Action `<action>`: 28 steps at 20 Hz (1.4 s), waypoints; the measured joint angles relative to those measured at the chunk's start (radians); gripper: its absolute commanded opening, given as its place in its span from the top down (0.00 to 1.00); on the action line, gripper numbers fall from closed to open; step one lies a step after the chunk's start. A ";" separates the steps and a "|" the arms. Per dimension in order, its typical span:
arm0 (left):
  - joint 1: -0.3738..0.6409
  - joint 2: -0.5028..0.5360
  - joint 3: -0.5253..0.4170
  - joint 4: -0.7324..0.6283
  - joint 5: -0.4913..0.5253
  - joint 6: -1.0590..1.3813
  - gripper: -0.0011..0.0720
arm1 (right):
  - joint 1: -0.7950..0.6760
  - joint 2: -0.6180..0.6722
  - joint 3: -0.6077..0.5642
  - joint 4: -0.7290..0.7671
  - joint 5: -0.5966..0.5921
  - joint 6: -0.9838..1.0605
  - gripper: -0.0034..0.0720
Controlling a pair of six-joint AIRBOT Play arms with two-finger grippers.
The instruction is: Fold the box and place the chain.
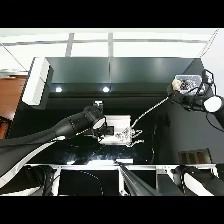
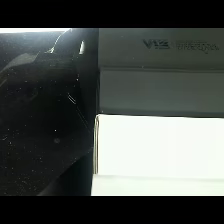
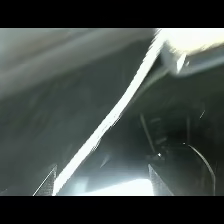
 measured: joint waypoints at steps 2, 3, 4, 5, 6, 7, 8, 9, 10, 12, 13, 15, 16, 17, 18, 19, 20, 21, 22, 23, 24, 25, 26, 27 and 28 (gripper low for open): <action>0.000 0.000 0.000 0.000 0.000 0.000 0.94 | -0.017 -0.096 0.027 0.025 -0.085 0.037 0.11; 0.000 0.000 0.000 0.000 0.000 0.000 0.94 | -0.023 -0.143 0.045 0.038 -0.111 0.051 0.12; 0.000 0.000 0.000 0.000 0.000 0.000 0.94 | -0.027 -0.189 0.067 0.049 -0.131 0.060 0.11; 0.000 0.000 0.000 0.000 0.000 0.000 0.94 | -0.029 -0.231 0.088 0.060 -0.145 0.066 0.12; 0.000 0.000 0.000 0.000 0.000 0.000 0.94 | -0.032 -0.272 0.112 0.071 -0.156 0.073 0.12; 0.000 0.000 0.000 0.000 0.000 0.000 0.94 | -0.032 -0.309 0.135 0.084 -0.167 0.078 0.12; 0.000 0.000 0.000 0.000 0.000 0.000 0.94 | -0.034 -0.340 0.153 0.096 -0.172 0.079 0.12; 0.000 0.000 0.000 0.000 0.000 0.000 0.94 | -0.034 -0.366 0.171 0.107 -0.177 0.082 0.37; 0.000 0.000 0.000 0.000 0.000 0.000 0.94 | -0.035 -0.385 0.183 0.115 -0.179 0.083 0.74; 0.000 0.000 0.000 0.000 0.000 0.000 0.94 | -0.036 -0.407 0.204 0.126 -0.170 0.087 0.90; 0.000 0.000 0.000 0.000 -0.001 0.000 0.94 | -0.038 -0.412 0.215 0.129 -0.149 0.086 0.90; 0.000 0.000 0.000 0.000 -0.001 0.000 0.94 | -0.043 -0.399 0.229 0.130 -0.091 0.063 0.90; 0.000 0.000 0.000 0.000 -0.001 0.000 0.94 | -0.045 -0.378 0.234 0.131 -0.055 0.035 0.90; 0.000 0.000 0.000 0.000 -0.001 0.000 0.94 | -0.046 -0.348 0.237 0.133 -0.013 0.005 0.90; 0.000 0.000 0.000 0.000 -0.001 0.000 0.94 | -0.046 -0.307 0.240 0.141 0.035 -0.032 0.90; 0.000 0.000 0.000 0.000 0.000 0.000 0.94 | -0.042 -0.252 0.241 0.151 0.089 -0.077 0.90; 0.000 0.000 0.000 0.000 0.000 0.000 0.94 | -0.038 -0.187 0.243 0.158 0.148 -0.117 0.90; 0.000 0.000 0.000 0.000 0.000 0.000 0.94 | -0.032 -0.119 0.244 0.166 0.200 -0.147 0.90; 0.000 0.000 0.000 0.000 0.000 0.000 0.94 | -0.027 -0.043 0.245 0.171 0.255 -0.171 0.90; 0.000 0.000 0.000 0.000 0.000 0.000 0.94 | -0.023 0.025 0.245 0.174 0.312 -0.188 0.90; 0.000 0.000 0.000 0.000 0.000 0.000 0.94 | -0.019 0.095 0.246 0.182 0.373 -0.202 0.90; 0.000 0.000 0.000 0.000 0.000 0.000 0.94 | -0.015 0.152 0.246 0.190 0.435 -0.213 0.90; 0.000 0.000 0.000 0.000 0.000 0.000 0.94 | -0.008 0.201 0.246 0.204 0.503 -0.225 0.90; 0.000 0.000 0.000 -0.001 0.000 0.000 0.94 | 0.003 0.242 0.243 0.227 0.575 -0.239 0.90; 0.000 0.000 0.000 -0.001 0.000 0.000 0.94 | 0.019 0.271 0.236 0.247 0.649 -0.252 0.90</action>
